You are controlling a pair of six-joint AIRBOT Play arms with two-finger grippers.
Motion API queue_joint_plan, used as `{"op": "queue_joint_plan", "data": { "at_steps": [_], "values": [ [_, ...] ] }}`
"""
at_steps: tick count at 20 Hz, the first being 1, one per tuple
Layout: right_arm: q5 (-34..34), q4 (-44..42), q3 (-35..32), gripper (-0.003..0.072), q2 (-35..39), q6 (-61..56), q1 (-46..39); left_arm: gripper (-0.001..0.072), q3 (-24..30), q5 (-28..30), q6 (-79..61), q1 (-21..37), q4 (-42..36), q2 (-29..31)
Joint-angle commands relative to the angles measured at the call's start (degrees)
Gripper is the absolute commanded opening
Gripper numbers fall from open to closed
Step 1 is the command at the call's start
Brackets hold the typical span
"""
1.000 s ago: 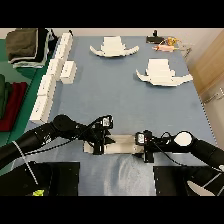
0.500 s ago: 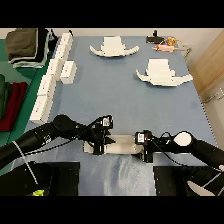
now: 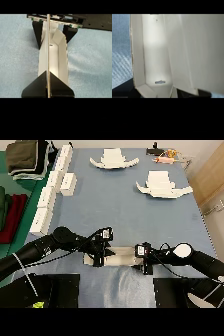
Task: Fold the box.
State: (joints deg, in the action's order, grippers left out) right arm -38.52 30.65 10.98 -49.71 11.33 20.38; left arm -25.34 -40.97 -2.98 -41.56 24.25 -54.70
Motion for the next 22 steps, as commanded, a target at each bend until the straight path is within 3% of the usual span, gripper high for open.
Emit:
{"op": "queue_joint_plan", "data": {
  "at_steps": [1,12,22],
  "values": [
    [0.09,-0.26,-0.04,0.0503,-0.20,0.72,0.07,0.0016,-0.02,0.02,-0.02,-0.02,0.00,0.04],
    [1.05,-0.50,0.04,0.0504,-0.20,0.70,0.07,0.0016,-0.02,0.02,-0.02,-0.02,0.00,0.04],
    [-2.58,2.01,1.66,0.0504,3.37,-5.46,0.00,0.0016,-0.02,0.02,-0.02,-0.02,0.00,0.04]
  ]
}}
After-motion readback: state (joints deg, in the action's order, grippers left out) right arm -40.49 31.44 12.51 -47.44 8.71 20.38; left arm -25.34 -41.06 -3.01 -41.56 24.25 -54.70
